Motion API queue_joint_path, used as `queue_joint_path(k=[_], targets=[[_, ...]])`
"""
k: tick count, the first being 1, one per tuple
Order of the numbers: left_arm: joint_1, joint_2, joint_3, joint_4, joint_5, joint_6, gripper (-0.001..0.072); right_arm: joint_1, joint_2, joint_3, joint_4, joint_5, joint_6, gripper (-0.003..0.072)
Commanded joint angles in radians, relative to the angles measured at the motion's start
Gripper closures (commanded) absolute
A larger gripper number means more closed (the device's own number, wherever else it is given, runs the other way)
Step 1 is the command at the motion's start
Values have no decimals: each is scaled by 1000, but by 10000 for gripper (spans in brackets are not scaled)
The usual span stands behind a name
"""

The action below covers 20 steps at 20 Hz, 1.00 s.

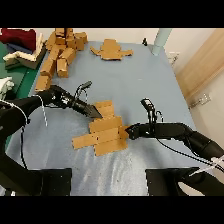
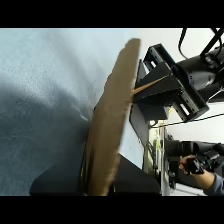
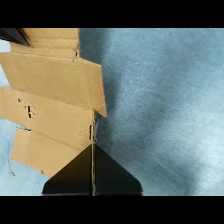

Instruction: Fold the box.

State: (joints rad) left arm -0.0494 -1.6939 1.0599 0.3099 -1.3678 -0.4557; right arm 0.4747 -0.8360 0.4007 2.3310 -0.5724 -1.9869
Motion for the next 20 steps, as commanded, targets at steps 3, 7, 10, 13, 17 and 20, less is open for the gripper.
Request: queue_joint_path(k=[3,7,10,13,17,20], targets=[[-18,-2,23,52,-3,3,559,1,0,0,-5,2,1,684],[-18,-2,23,72,-3,4,671,1,0,0,-6,2,0,684],[-19,-2,23,72,4,6,671,1,0,0,-10,2,0,683],[-22,-2,23,68,4,19,699,1,0,0,-21,8,0,359],[-42,0,53,46,38,89,703,-76,2,15,-247,32,174,333],[-96,48,90,58,128,132,706,-227,2,95,-465,-47,400,333]])
